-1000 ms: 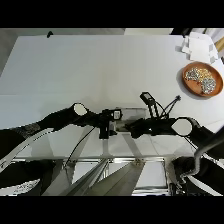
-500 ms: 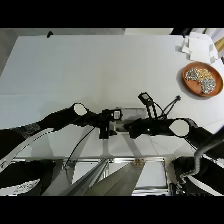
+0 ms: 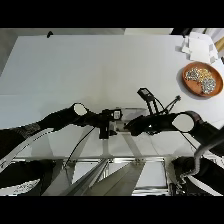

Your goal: Fold the box and place the chain.

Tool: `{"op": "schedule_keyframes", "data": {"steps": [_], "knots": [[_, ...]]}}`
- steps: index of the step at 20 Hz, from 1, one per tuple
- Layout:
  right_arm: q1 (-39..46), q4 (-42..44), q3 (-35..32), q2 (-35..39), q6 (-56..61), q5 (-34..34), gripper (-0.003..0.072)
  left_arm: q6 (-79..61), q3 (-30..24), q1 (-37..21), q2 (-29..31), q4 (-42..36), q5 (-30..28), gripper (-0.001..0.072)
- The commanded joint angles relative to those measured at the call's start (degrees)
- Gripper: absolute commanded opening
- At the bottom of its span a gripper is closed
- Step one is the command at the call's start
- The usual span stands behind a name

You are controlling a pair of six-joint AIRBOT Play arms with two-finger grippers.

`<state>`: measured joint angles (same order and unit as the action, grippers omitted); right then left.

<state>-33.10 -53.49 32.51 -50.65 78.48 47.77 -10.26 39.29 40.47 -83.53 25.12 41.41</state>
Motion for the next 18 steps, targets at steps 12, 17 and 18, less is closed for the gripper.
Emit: {"op": "schedule_keyframes", "data": {"steps": [12, 17, 18], "knots": [[10.01, -27.69, 1.64, 6.03, -39.65, 13.14, 0.0159, 0.00, 0.02, -0.02, 0.04, 0.02, 0.00, 0.0079], [10.01, -27.56, -3.76, 4.79, -45.88, 8.07, 0.0161, 0.00, 0.02, -0.02, 0.04, 0.00, 0.00, 0.0079], [10.01, -27.21, -5.31, 4.79, -48.35, 6.75, 0.0162, 0.00, 0.02, -0.02, 0.04, 0.00, 0.00, 0.0079]]}}
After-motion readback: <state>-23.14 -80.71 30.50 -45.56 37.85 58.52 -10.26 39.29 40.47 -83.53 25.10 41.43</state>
